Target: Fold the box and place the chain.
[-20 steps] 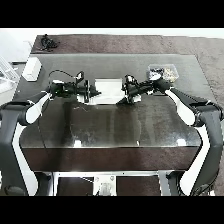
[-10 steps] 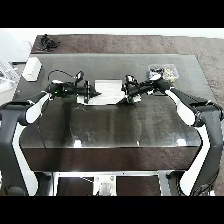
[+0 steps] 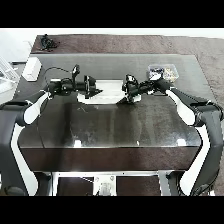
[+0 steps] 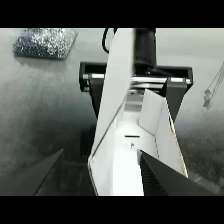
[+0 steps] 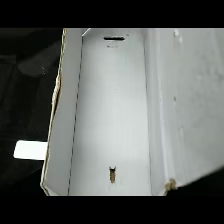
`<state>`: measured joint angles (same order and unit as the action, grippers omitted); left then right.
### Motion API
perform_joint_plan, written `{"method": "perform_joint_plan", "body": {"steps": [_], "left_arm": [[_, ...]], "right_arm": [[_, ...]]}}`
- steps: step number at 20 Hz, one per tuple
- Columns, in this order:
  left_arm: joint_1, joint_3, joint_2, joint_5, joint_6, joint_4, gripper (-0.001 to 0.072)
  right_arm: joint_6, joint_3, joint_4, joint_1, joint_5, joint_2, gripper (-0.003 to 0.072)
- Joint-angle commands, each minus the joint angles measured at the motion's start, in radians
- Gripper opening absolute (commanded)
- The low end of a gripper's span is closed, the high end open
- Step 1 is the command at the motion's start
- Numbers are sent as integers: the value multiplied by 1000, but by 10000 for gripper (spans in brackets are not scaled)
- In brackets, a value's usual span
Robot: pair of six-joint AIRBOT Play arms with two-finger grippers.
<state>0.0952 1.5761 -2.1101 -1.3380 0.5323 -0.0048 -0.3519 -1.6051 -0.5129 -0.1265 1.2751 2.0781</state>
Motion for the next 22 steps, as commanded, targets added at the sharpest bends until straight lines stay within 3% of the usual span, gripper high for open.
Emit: {"method": "perform_joint_plan", "body": {"steps": [1, 4, 6, 7, 9, 15, 19, 22], "left_arm": [[-32, 5, 37, -60, -1, -23, 530], [-102, 5, 74, -230, -1, -25, 523], [-146, 8, 99, -365, 19, -11, 50], [-164, 7, 114, -431, 58, 6, 18], [-166, -4, 170, -450, 63, 38, 15], [-45, -236, 451, -126, 76, 142, 14], [40, -350, 473, 165, 40, 208, 17], [48, -356, 436, 220, 13, 205, 18]], "right_arm": [[0, 0, 0, -1, 1, 0, 582], [0, 0, 0, -1, 1, 0, 582], [0, 0, 0, -1, 1, 0, 582], [0, 0, 0, -1, 1, 0, 582], [0, 0, 0, -1, 1, 0, 582], [0, 0, 0, -1, 1, 0, 582], [0, 0, 0, -1, 1, 0, 582], [0, 0, 0, -1, 1, 0, 582]]}}
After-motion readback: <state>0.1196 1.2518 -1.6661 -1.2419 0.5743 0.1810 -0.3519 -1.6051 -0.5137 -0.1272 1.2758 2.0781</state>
